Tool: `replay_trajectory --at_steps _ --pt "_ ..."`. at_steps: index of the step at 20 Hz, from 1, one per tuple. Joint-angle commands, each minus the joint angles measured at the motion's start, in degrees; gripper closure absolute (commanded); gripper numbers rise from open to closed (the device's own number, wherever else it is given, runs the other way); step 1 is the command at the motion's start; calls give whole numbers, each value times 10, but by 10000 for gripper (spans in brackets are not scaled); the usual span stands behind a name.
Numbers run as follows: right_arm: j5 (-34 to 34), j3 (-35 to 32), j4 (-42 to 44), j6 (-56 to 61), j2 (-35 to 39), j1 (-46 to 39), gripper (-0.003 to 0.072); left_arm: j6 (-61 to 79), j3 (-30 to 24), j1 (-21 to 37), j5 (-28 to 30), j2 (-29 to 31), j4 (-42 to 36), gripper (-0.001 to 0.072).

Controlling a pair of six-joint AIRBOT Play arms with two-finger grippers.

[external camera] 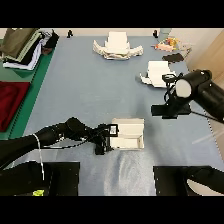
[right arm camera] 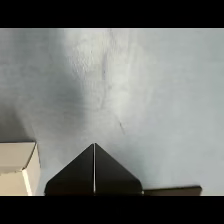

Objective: Fold the box.

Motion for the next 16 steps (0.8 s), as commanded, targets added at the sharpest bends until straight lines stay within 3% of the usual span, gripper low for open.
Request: replay_trajectory --at_steps 1,5,7,11,16 --pt "-71 2 221 -185 -63 -121 682 0 1 0 0 0 0 241" --pt "-48 2 486 -358 -164 -166 681 0 1 0 0 0 0 241" --pt "-16 2 538 -414 -189 -154 681 0 1 0 0 0 0 241" --pt "16 -1 527 -478 -174 -92 682 0 1 0 0 0 0 241" --pt "-63 -78 460 -509 -63 -2 682 0 1 0 0 0 0 242"
